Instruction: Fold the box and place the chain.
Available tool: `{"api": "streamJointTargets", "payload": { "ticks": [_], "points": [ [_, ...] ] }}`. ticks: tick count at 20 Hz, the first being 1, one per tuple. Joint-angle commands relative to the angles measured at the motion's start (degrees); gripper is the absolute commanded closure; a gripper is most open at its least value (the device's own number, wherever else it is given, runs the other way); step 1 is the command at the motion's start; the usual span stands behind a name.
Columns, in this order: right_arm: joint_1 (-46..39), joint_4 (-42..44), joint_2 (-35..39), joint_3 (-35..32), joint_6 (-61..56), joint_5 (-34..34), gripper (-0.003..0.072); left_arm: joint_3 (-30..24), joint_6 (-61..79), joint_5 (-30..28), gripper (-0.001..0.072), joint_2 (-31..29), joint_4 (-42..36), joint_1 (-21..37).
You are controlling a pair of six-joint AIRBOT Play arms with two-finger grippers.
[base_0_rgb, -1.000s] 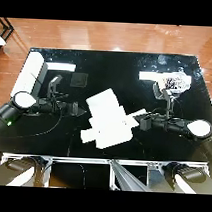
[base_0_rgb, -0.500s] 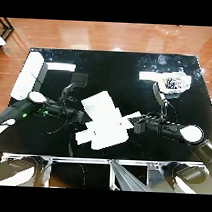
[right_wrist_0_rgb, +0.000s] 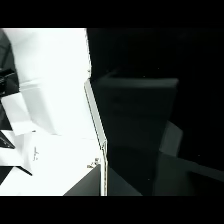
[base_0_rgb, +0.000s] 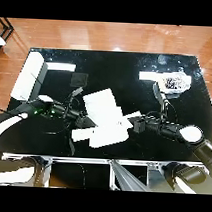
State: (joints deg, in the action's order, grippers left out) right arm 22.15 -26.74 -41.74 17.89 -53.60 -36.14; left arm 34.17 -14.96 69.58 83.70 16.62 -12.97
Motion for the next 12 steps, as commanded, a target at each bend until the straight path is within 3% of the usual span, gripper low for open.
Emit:
{"api": "streamJointTargets", "payload": {
  "ticks": [1,12],
  "points": [
    [0.1,-0.2,0.0,0.0,-0.2,-0.3,0.0666,0.3,4.5,0.9,0.0091,1.0,-0.1,0.1],
    [0.0,-5.5,0.0,0.0,-4.6,-3.5,0.0666,2.6,4.2,1.6,0.0091,1.4,2.9,1.5]
  ]
}}
